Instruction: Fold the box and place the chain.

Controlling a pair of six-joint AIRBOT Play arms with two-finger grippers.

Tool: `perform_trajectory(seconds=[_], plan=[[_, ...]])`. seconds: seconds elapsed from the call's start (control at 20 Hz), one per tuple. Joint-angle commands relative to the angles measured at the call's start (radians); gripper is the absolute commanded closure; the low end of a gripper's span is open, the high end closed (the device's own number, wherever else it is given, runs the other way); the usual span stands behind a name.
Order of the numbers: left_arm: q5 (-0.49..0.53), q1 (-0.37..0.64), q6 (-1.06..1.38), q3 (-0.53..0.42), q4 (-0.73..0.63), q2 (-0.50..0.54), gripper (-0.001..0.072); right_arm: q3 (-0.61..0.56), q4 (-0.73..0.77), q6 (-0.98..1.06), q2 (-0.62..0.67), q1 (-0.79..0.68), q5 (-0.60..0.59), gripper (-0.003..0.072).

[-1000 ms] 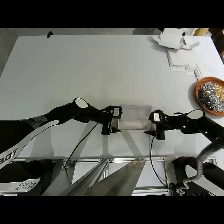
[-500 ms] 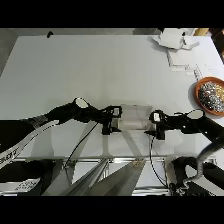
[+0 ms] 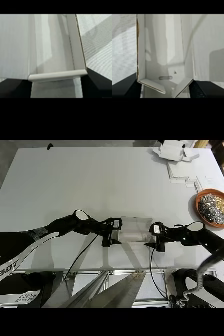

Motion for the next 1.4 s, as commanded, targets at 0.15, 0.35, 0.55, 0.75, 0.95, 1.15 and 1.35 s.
perform_trajectory(seconds=[0.15, 0.35, 0.55, 0.75, 0.95, 1.15, 1.35], plan=[[0.002, 0.000, 0.000, -0.001, 0.000, -0.001, 0.0436, 0.000, 0.002, -0.001, 0.000, 0.000, -0.006, 0.0127], [0.002, 0.000, 0.000, -0.001, 0.001, -0.001, 0.0436, 0.000, 0.003, 0.000, 0.000, 0.000, 0.002, 0.0127], [0.002, 0.000, 0.000, -0.001, 0.000, -0.001, 0.0436, 0.000, 0.011, 0.000, 0.005, 0.000, 0.017, 0.0122], [0.002, 0.000, 0.000, -0.001, 0.001, -0.001, 0.0436, 0.000, -0.035, 0.042, 0.075, 0.000, 0.031, 0.0074], [0.002, 0.000, 0.000, -0.001, 0.001, -0.001, 0.0436, 0.000, -0.281, 0.311, 0.183, 0.000, 0.014, -0.0034], [0.002, 0.000, 0.000, -0.001, 0.001, -0.001, 0.0436, 0.000, -0.505, 0.601, 0.304, 0.000, 0.028, -0.0034], [0.002, 0.000, 0.000, -0.001, 0.001, -0.001, 0.0436, 0.000, -0.496, 0.715, 0.481, 0.001, 0.034, -0.0019]])
